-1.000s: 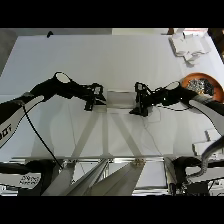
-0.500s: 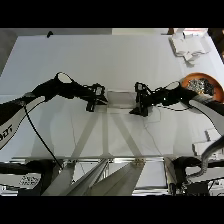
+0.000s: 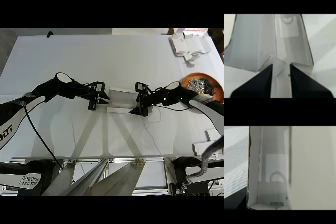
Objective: Fold the box and place the chain.
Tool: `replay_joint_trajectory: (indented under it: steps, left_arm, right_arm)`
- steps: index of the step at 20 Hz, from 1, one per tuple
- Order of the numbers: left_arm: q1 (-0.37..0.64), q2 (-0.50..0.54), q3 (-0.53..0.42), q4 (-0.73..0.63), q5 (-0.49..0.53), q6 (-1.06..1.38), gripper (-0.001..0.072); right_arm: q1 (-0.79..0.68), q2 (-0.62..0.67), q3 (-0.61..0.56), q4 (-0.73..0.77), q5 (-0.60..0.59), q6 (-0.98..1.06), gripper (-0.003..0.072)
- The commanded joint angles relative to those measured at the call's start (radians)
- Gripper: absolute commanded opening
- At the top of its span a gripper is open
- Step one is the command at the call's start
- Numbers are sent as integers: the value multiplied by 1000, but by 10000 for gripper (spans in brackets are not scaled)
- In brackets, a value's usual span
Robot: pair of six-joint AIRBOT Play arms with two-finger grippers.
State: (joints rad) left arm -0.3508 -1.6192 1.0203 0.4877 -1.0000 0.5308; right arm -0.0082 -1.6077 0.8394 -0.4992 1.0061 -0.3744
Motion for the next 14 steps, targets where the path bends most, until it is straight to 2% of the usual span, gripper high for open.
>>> replay_joint_trajectory:
  steps: [1, 2, 4, 10, 11, 12, 13, 14]
  left_arm:
    - [0, 0, 0, -4, 1, -23, 366]
    - [0, 0, 0, -4, 1, -42, 429]
    - [0, 0, 0, -3, -17, -60, 476]
    - [0, 0, 0, -1, -39, -61, 498]
    - [0, 0, 0, -1, -32, -61, 450]
    - [0, 1, 0, -1, -33, -61, 249]
    - [2, 2, 0, -1, -37, -60, -1]
    - [2, 4, 0, -1, -46, -61, 14]
  right_arm:
    - [1, 0, 0, -1, 0, 0, 494]
    - [1, 0, 0, -1, 0, 0, 494]
    - [1, 0, 0, -1, 0, 0, 494]
    - [1, 0, 0, -1, 0, 0, 494]
    - [1, 0, 0, -1, 0, 0, 494]
    - [1, 0, 0, -1, 0, 0, 494]
    - [1, 0, 1, -1, 0, 0, 494]
    - [1, 0, 1, -1, 0, 0, 494]
